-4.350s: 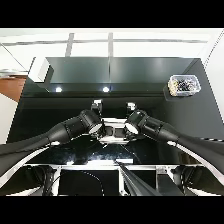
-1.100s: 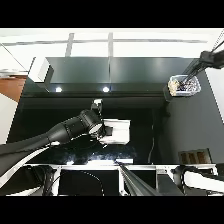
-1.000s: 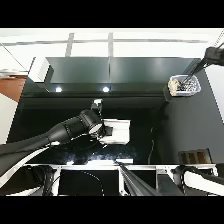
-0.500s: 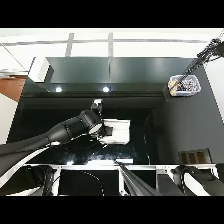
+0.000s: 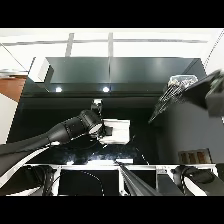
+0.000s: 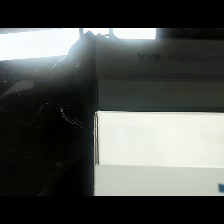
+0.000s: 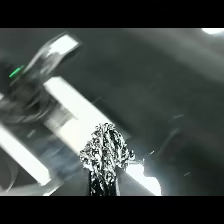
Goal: Fold the box and place the chain.
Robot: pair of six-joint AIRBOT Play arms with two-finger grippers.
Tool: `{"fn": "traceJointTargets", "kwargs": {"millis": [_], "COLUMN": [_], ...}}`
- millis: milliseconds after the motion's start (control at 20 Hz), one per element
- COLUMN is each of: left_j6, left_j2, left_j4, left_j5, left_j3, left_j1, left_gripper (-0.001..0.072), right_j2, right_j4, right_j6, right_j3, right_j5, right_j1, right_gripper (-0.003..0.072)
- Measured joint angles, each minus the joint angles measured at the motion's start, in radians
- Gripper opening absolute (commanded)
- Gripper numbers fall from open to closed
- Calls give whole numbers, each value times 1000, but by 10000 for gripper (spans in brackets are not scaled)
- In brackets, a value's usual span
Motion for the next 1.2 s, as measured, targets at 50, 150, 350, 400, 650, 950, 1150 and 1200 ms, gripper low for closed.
{"fn": "traceJointTargets", "kwargs": {"millis": [50, 150, 350, 400, 650, 950, 1150, 1200], "left_j6": [0, 0, 0, 0, 0, 0, 0, 0], "left_j2": [0, 0, 0, 0, 0, 0, 0, 0], "left_j4": [0, 0, 0, 0, 0, 0, 0, 1], "left_j5": [0, 0, 0, 0, 0, 0, 0, 0], "left_j3": [0, 0, 0, 0, 0, 0, 0, 0], "left_j1": [0, 0, 0, 0, 0, 0, 0, 0], "left_gripper": [24, 24, 24, 24, 24, 24, 24, 24], "right_j2": [2, 3, 4, 3, 3, -24, -54, -57], "right_j4": [19, 64, 167, 177, 208, 225, 149, 115], "right_j6": [-3, -6, -11, -13, -16, -18, -5, 7], "right_j3": [-24, -80, -219, -247, -351, -401, -429, -436], "right_j5": [9, -1, -116, -146, -288, -354, -365, -364], "right_j1": [24, 65, 150, 167, 214, 258, 289, 292], "right_gripper": [38, 38, 38, 38, 38, 38, 38, 38]}}
